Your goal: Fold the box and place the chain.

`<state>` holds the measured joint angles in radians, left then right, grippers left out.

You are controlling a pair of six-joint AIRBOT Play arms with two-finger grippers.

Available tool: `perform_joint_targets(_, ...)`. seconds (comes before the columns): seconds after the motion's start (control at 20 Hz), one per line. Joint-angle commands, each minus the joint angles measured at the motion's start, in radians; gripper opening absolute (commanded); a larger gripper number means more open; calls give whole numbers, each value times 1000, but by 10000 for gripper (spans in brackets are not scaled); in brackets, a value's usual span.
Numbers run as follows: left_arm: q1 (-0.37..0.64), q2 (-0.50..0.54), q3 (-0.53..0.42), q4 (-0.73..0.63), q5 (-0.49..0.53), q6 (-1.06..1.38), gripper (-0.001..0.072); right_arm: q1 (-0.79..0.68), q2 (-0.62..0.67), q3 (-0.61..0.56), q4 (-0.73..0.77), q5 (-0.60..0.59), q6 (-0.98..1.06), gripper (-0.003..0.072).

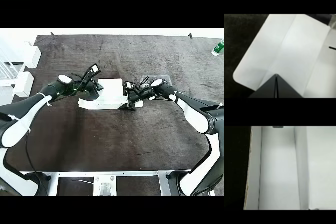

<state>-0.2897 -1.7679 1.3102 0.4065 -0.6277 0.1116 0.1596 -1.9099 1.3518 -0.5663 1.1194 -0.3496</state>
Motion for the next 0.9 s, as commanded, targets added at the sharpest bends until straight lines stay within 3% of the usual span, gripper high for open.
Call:
perform_joint_targets(0.0, 0, -17, -2, 10, 11, 1, 22, 1, 0, 0, -1, 0, 0, 563)
perform_joint_targets(0.2, 0, -30, -2, 10, -45, 1, 22, 1, 0, 0, -1, 0, 0, 563)
perform_joint_targets(0.85, 0, -19, 33, 68, -60, 1, 22, 1, 0, 0, -1, 0, 0, 563)
